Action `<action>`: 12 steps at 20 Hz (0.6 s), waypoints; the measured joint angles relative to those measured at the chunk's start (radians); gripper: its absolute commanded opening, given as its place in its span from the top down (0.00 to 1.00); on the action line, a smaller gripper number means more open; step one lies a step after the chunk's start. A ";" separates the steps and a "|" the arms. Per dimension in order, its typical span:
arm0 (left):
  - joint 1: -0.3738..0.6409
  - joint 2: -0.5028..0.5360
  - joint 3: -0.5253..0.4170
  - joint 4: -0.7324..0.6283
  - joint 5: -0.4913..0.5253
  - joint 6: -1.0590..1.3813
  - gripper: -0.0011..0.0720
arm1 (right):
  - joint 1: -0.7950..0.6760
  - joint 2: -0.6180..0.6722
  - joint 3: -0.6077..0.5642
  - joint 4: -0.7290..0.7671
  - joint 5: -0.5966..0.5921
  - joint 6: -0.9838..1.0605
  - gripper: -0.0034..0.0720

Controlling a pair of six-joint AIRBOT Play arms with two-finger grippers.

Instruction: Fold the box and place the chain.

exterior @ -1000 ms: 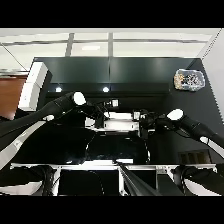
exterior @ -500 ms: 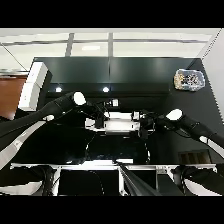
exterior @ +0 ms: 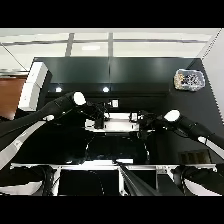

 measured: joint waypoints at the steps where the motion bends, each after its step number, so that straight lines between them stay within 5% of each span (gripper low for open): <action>1: 0.000 0.000 0.000 0.000 0.000 0.000 0.95 | 0.000 0.000 0.000 0.000 -0.001 0.000 0.05; 6: 0.000 0.000 0.000 0.000 0.000 0.000 0.95 | 0.001 -0.001 0.000 -0.003 -0.005 0.003 0.06; 8: 0.000 0.000 0.000 0.000 -0.001 0.000 0.95 | 0.001 -0.001 0.000 -0.005 -0.005 0.003 0.22; 9: 0.000 0.000 0.000 0.001 -0.003 0.000 0.93 | 0.001 -0.001 0.000 -0.006 -0.005 0.003 0.22; 10: 0.000 0.000 0.000 0.001 -0.002 0.000 0.71 | 0.001 -0.001 0.000 -0.007 -0.005 0.003 0.22; 12: 0.000 0.000 0.000 0.005 -0.003 0.000 0.00 | 0.001 -0.001 0.000 -0.008 -0.006 0.003 0.22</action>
